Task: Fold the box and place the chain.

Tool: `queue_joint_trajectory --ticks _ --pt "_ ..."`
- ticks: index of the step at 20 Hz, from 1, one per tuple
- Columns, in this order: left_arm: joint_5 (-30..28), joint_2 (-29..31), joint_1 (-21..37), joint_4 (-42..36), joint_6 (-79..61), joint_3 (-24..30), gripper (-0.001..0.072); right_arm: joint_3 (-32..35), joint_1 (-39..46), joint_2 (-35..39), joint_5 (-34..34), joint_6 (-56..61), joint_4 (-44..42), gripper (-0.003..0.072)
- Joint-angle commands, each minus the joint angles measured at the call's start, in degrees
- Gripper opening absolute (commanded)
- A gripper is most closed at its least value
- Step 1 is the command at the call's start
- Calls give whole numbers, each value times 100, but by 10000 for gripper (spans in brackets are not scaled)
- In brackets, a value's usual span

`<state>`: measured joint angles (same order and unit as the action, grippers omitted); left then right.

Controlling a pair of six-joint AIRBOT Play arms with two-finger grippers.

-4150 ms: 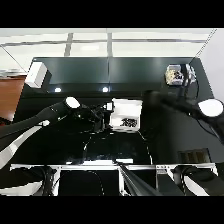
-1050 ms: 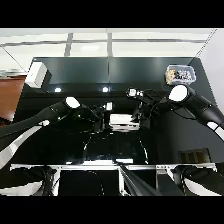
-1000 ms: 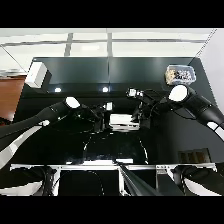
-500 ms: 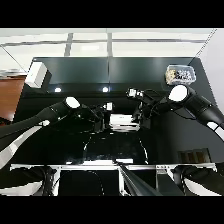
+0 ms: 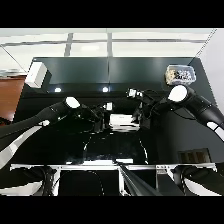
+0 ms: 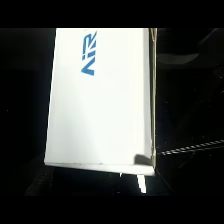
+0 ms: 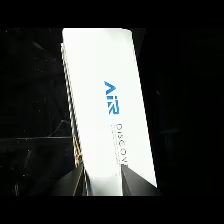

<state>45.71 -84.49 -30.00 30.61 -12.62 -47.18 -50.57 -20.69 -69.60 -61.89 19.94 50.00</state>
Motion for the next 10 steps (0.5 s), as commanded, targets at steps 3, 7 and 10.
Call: queue_joint_trajectory --ticks 3,7,10 --pt "0 -4 -2 0 -2 -4 443 46 -216 -2 284 11 127 278" --pt "0 -4 -2 0 -2 -4 443 46 -219 -2 245 24 129 278" --pt "0 -4 -2 0 -2 -4 443 46 -219 -2 48 24 140 280"
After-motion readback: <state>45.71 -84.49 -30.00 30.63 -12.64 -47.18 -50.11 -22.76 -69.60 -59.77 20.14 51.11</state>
